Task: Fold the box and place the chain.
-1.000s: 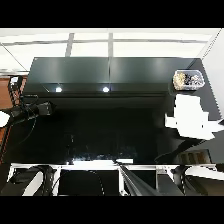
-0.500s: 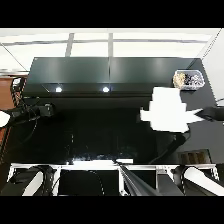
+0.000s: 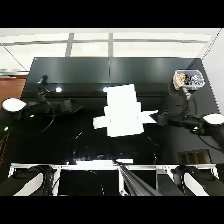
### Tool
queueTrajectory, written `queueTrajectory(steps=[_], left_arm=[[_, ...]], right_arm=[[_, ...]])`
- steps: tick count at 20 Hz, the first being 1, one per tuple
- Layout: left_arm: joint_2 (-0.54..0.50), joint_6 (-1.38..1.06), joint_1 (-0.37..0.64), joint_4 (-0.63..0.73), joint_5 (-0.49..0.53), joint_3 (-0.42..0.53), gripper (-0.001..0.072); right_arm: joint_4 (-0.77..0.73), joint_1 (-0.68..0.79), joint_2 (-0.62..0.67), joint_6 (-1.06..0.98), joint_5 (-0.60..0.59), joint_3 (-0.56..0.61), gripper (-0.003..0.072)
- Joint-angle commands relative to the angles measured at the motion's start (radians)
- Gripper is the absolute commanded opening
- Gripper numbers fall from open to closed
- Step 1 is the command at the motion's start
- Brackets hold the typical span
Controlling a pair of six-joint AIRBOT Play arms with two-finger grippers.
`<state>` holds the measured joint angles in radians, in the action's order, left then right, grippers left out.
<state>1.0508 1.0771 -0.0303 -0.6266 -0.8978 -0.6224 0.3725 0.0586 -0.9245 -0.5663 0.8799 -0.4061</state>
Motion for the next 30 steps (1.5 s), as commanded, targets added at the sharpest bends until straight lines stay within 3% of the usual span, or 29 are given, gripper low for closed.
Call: queueTrajectory(steps=[1, 6, 9, 11, 15, 19, 25, 30], left_arm=[[0.192, -0.079, -0.116, 0.063, -0.085, -0.118, 0.0707], [0.459, -0.238, -0.153, 0.230, -0.300, -0.284, 0.0693], [0.589, -0.247, -0.188, 0.156, -0.433, -0.383, 0.0692], [0.634, -0.318, -0.204, 0.165, -0.510, -0.409, 0.0629], [0.637, -0.365, -0.211, 0.044, -0.528, -0.423, 0.0614], [0.636, -0.364, -0.208, 0.023, -0.502, -0.427, 0.0506], [0.626, -0.316, -0.167, 0.002, -0.450, -0.427, 0.0506], [0.612, -0.305, -0.124, 0.020, -0.505, -0.422, 0.0506]], right_arm=[[-0.062, -0.242, 0.025, -0.003, -0.247, 0.039, 0.0012], [-0.062, -0.373, 0.025, -0.014, -0.283, 0.039, 0.0012], [-0.062, -0.385, 0.025, -0.027, -0.281, 0.039, 0.0013], [-0.062, -0.385, 0.025, -0.028, -0.282, 0.039, 0.0013], [-0.062, -0.385, 0.025, -0.028, -0.283, 0.038, 0.0012], [-0.061, -0.385, 0.025, -0.028, -0.288, 0.038, 0.0013], [-0.061, -0.385, 0.025, -0.028, -0.306, 0.038, 0.0013], [-0.060, -0.385, 0.025, -0.028, -0.309, 0.037, 0.0013]])
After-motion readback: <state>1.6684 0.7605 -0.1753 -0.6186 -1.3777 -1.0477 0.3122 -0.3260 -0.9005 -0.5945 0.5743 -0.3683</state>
